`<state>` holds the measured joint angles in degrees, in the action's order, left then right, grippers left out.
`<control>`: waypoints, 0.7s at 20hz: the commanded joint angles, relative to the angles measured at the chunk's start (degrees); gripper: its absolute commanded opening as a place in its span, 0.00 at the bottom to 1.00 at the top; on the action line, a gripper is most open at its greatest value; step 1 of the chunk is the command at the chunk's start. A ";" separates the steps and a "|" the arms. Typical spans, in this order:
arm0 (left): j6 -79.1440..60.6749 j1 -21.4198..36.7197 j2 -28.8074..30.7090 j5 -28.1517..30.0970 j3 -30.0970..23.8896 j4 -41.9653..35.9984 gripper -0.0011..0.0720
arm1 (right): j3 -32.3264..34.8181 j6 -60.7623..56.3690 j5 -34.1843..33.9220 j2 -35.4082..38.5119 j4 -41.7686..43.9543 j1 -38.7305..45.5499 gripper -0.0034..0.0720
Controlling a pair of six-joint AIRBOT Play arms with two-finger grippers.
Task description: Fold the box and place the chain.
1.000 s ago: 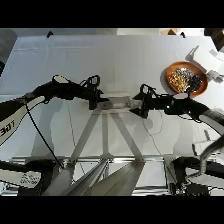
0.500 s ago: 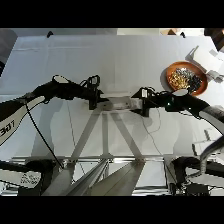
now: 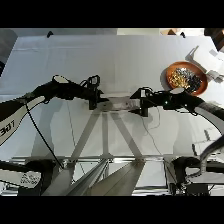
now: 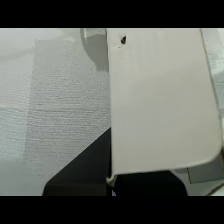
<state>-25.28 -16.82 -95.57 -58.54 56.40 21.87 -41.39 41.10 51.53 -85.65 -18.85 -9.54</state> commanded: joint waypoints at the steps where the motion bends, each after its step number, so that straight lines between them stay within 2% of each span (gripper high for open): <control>1: 0.00 0.02 -0.02 0.02 -0.02 0.00 0.03 | -1.36 1.62 3.61 -1.07 0.09 0.04 0.96; 6: -0.02 0.02 -0.02 0.02 -0.02 -0.02 0.03 | -1.97 1.60 6.12 -4.76 1.33 0.02 0.94; 14: -0.02 0.02 -0.02 0.02 -0.02 0.00 0.03 | -2.08 1.29 6.10 -4.76 1.27 -1.66 0.93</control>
<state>-25.32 -16.82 -95.57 -58.70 56.40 21.91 -43.40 42.48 57.39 -90.30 -17.61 -10.44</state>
